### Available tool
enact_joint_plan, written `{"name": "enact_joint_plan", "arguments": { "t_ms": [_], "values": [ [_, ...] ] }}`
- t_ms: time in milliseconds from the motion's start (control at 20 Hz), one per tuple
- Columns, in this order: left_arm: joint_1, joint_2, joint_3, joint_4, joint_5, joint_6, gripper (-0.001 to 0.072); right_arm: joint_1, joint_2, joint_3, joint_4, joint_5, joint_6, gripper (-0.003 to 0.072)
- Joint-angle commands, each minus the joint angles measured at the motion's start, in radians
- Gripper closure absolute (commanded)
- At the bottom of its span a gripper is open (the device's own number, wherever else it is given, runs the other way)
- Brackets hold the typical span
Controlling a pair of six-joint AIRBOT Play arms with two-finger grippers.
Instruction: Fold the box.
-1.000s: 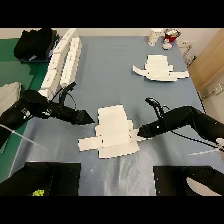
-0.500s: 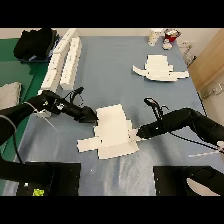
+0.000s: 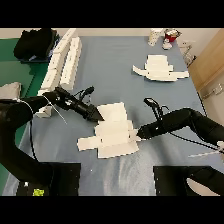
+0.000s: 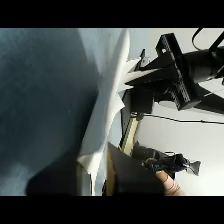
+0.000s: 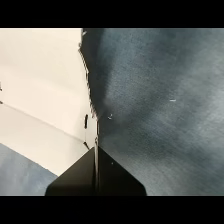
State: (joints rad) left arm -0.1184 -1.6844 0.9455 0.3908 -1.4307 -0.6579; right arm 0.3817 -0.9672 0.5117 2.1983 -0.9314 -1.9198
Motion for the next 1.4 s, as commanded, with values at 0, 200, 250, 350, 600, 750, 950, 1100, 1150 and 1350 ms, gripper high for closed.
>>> {"name": "enact_joint_plan", "arguments": {
  "t_ms": [0,200,250,350,600,750,950,1100,1150,1350],
  "values": [
    [-0.019,-0.013,0.014,-0.002,-0.047,0.064,0.0604,0.000,0.000,0.000,-0.003,0.000,-0.001,0.0684],
    [-0.032,-0.013,0.014,-0.002,-0.047,0.076,0.0604,0.000,0.000,0.000,-0.003,0.001,-0.001,0.0684],
    [-0.032,-0.013,0.014,-0.002,-0.048,0.076,0.0604,0.000,0.000,0.000,-0.003,0.003,0.000,0.0684],
    [-0.032,-0.013,0.014,-0.002,-0.048,0.084,0.0605,0.000,0.000,0.000,-0.003,0.004,0.000,0.0684],
    [-0.032,-0.013,0.014,-0.002,-0.099,0.154,0.0697,0.000,0.000,0.000,-0.003,0.008,-0.011,0.0678],
    [-0.032,-0.011,0.014,-0.005,-0.097,0.212,0.0699,0.000,0.001,0.000,-0.026,0.015,-0.011,0.0646],
    [-0.057,0.040,0.014,-0.018,-0.031,0.361,0.0702,-0.002,0.002,0.024,-0.279,0.032,0.068,0.0383],
    [-0.114,0.123,0.014,-0.009,0.064,0.496,0.0703,-0.002,0.002,0.105,-0.534,0.032,0.304,0.0383],
    [-0.137,0.156,0.014,0.003,0.109,0.529,0.0703,-0.002,0.002,0.137,-0.602,0.032,0.380,0.0383],
    [-0.215,0.258,-0.002,0.066,0.244,0.570,0.0704,-0.002,0.002,0.237,-0.620,0.027,0.447,0.0382]
  ]
}}
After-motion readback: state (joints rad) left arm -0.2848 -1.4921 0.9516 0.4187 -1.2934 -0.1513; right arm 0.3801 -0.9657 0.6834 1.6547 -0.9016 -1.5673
